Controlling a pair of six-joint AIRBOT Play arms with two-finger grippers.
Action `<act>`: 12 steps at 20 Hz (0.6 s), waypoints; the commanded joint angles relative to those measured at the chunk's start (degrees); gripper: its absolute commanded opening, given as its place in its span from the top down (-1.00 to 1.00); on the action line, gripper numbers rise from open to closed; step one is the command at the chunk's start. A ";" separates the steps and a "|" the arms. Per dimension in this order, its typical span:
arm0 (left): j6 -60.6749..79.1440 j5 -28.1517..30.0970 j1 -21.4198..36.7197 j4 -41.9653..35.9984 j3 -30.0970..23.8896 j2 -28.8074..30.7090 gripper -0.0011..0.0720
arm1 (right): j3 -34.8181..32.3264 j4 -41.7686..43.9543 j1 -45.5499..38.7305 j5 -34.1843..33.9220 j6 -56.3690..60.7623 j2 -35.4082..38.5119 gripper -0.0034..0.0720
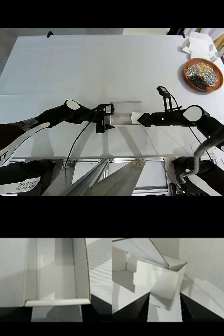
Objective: Fold the box and place the chain.
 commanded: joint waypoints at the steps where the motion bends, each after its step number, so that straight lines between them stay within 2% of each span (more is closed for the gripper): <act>1: 0.02 0.02 0.00 0.00 0.02 0.02 0.10 | 3.10 -7.50 3.63 -2.36 9.05 -1.64 -0.20; 5: 0.02 0.00 0.00 0.02 0.02 0.04 0.10 | 9.55 -16.87 9.09 1.20 19.37 -6.93 -0.20; 12: 0.02 0.00 0.00 0.00 0.02 0.02 0.10 | 13.03 -27.19 16.04 4.07 34.05 -9.53 -0.25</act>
